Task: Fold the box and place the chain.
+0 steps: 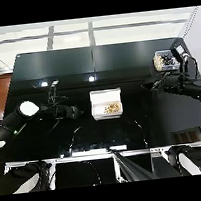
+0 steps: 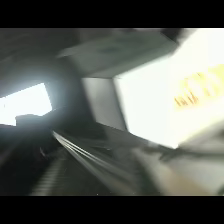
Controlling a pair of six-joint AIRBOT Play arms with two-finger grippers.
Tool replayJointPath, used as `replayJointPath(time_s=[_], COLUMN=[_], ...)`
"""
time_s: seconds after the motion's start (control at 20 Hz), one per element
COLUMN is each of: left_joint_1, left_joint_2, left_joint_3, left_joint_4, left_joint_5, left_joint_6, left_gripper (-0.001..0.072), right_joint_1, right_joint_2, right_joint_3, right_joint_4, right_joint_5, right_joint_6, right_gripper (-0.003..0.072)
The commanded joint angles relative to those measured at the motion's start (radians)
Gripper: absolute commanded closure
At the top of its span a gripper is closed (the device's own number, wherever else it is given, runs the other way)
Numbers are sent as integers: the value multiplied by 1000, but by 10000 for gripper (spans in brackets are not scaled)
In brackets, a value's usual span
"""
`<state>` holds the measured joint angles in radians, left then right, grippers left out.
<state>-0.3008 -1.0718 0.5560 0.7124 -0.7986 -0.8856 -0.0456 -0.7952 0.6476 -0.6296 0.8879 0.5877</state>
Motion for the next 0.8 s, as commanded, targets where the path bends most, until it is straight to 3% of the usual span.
replayJointPath(time_s=[0.0,0.1,0.4,0.75], left_joint_1=[11,-27,-16,-23], left_joint_2=[-23,-39,-256,-320], left_joint_3=[-31,-23,127,149], left_joint_4=[-222,-211,-201,-184], left_joint_5=[-29,0,-47,-62], left_joint_6=[920,1112,1126,1152], left_gripper=[-1,-1,-1,-1], right_joint_1=[0,0,0,4], right_joint_2=[1,1,1,1], right_joint_3=[-1,-1,-1,-1], right_joint_4=[-34,-33,-33,-34], right_joint_5=[14,17,48,51], right_joint_6=[0,0,0,0], right_gripper=[256,256,256,256])
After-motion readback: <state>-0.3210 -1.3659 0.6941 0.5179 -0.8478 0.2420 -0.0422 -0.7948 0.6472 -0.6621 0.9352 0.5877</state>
